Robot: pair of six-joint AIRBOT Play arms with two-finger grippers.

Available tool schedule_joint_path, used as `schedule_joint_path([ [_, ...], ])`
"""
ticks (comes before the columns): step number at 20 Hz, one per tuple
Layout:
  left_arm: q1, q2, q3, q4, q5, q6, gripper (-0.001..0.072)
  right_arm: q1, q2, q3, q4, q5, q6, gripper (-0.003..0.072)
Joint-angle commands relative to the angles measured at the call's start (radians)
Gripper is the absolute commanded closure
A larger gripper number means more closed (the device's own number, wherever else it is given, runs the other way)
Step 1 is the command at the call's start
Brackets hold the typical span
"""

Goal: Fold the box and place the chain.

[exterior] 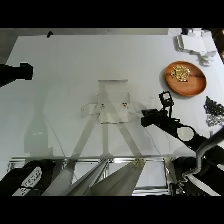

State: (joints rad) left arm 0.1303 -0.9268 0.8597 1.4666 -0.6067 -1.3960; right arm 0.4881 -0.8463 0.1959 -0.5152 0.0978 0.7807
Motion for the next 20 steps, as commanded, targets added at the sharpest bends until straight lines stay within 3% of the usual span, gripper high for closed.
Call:
schedule_joint_path([
  [1,0.000,0.001,0.001,-0.008,0.000,0.000,0.0015,0.001,-0.001,-0.001,0.000,-0.002,0.000,0.0678],
  [6,-0.002,-0.001,0.001,-0.138,0.015,0.004,0.0016,0.001,-0.001,-0.001,0.000,-0.002,0.000,0.0678],
  [9,-0.042,-0.021,0.001,-0.156,-0.024,0.150,0.0034,0.001,-0.001,-0.001,0.000,-0.002,0.000,0.0678],
  [10,-0.074,-0.044,0.002,-0.158,-0.034,0.194,0.0093,0.001,-0.001,-0.001,0.000,-0.003,0.000,0.0678],
  [13,-0.175,-0.176,0.053,-0.258,-0.070,0.360,0.0082,0.001,-0.001,-0.001,0.000,-0.006,0.000,0.0678],
  [17,-0.220,-0.455,0.281,-0.566,-0.369,0.648,0.0072,0.001,-0.001,-0.001,0.000,-0.006,0.000,0.0678],
  [20,-0.223,-0.640,0.431,-0.717,-0.542,0.795,0.0012,0.001,-0.001,-0.001,0.000,-0.006,0.000,0.0678],
])
